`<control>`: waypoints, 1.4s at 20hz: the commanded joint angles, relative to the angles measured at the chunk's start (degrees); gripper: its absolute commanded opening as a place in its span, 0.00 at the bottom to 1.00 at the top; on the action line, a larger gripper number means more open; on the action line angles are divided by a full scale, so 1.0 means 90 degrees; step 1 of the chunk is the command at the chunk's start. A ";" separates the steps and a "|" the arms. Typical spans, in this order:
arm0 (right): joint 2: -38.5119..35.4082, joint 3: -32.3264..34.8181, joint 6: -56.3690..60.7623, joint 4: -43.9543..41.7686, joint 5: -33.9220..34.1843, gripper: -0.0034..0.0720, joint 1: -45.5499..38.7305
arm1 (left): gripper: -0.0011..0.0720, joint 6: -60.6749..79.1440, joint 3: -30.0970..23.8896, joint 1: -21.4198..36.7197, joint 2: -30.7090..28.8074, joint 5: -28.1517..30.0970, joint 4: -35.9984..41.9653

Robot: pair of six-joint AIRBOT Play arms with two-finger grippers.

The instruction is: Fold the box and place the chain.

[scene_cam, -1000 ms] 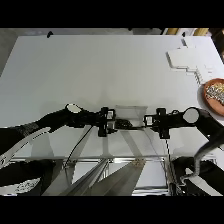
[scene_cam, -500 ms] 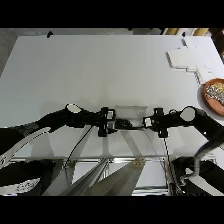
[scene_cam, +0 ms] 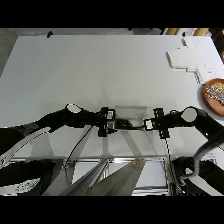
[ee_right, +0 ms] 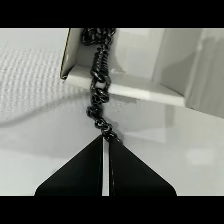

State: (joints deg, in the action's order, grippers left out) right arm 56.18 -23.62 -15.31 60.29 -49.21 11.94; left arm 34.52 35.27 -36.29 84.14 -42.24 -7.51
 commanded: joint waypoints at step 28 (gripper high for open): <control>-0.1321 0.0007 0.0549 -0.1586 -0.0180 0.34 -0.0022 | 0.05 0.0000 0.0005 0.0000 0.0000 0.0002 0.0000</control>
State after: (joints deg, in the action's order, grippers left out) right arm 46.35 -23.53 -11.86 39.18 -45.95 17.67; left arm 34.50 35.27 -36.29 84.14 -42.24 -7.49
